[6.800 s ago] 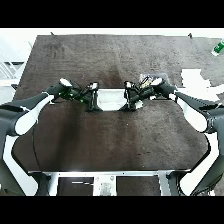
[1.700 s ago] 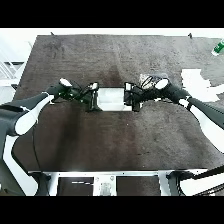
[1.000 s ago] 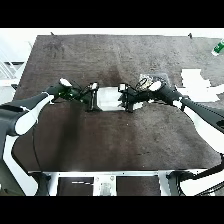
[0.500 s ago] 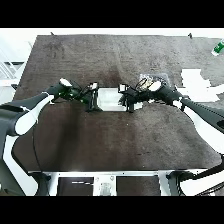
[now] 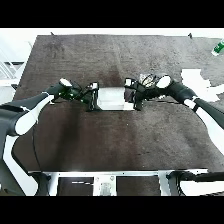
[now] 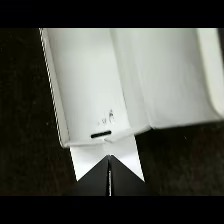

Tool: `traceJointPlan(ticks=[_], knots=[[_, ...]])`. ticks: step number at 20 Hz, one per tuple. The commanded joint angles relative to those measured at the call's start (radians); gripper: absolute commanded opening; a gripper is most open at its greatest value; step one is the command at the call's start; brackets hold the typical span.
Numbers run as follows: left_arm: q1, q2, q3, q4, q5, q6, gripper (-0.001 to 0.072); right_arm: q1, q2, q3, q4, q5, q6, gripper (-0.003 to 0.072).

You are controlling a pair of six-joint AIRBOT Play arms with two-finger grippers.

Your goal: Fold the box and place the chain.

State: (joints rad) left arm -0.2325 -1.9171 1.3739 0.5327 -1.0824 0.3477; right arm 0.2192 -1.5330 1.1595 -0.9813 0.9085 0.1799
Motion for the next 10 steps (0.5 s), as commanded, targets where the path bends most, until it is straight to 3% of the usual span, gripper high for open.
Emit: traceJointPlan(ticks=[1,10], knots=[[0.001,0.0,0.0,0.001,0.001,0.001,0.0616,-0.051,0.064,0.0,-0.023,0.043,0.154,0.0013],[0.0,0.0,0.0,0.001,0.001,0.001,0.0616,-0.253,0.079,-0.002,-0.022,0.079,0.822,0.0013]])
